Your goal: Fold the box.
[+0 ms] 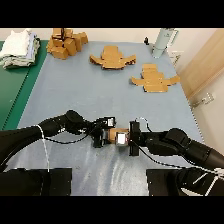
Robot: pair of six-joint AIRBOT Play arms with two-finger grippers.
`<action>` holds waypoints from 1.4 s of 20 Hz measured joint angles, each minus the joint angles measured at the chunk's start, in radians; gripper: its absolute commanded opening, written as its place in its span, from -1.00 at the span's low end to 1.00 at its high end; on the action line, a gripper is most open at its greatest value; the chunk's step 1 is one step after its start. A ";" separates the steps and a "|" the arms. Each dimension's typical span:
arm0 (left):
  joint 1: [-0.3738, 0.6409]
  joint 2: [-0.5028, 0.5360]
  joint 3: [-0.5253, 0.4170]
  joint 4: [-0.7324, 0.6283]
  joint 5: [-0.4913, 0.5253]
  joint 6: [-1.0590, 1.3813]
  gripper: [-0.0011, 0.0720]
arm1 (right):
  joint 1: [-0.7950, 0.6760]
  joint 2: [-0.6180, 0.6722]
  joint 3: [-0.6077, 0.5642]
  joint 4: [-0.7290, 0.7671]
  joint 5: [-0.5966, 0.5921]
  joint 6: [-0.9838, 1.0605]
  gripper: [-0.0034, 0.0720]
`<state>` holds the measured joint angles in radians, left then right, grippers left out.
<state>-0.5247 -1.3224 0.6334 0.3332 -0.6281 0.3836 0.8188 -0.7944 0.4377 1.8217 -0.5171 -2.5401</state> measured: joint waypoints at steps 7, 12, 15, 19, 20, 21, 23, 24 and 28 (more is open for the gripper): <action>0.000 0.000 0.000 0.000 0.000 0.000 0.41 | 0.000 -0.004 0.000 0.000 0.000 0.000 -0.90; 0.000 0.000 0.000 0.000 0.000 0.000 0.41 | 0.000 -0.004 0.000 0.000 0.000 0.000 -0.90; 0.000 0.000 0.000 0.000 0.000 0.000 0.41 | 0.000 -0.003 0.000 0.000 -0.001 0.000 -0.90; 0.000 0.000 0.000 0.000 0.000 0.000 0.41 | 0.000 0.037 0.001 0.000 -0.003 0.000 -0.90; 0.000 0.000 0.000 0.000 0.000 0.000 0.41 | 0.000 0.056 0.001 0.000 -0.008 0.000 -0.90; 0.000 0.000 0.000 0.000 0.000 0.000 0.41 | 0.000 0.075 0.001 -0.002 -0.012 0.000 -0.90; 0.000 0.000 0.000 0.000 0.000 0.000 0.41 | -0.002 0.109 0.001 -0.023 -0.029 0.013 -0.90; 0.000 0.000 0.000 0.000 0.000 0.000 0.41 | -0.002 0.120 0.001 -0.045 -0.044 0.034 -0.90; 0.000 0.000 0.000 0.000 0.000 0.000 0.41 | -0.003 0.125 0.000 -0.120 -0.104 0.124 -0.90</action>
<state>-0.5247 -1.3224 0.6334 0.3332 -0.6285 0.3836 0.8162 -0.6697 0.4377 1.7020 -0.6212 -2.4157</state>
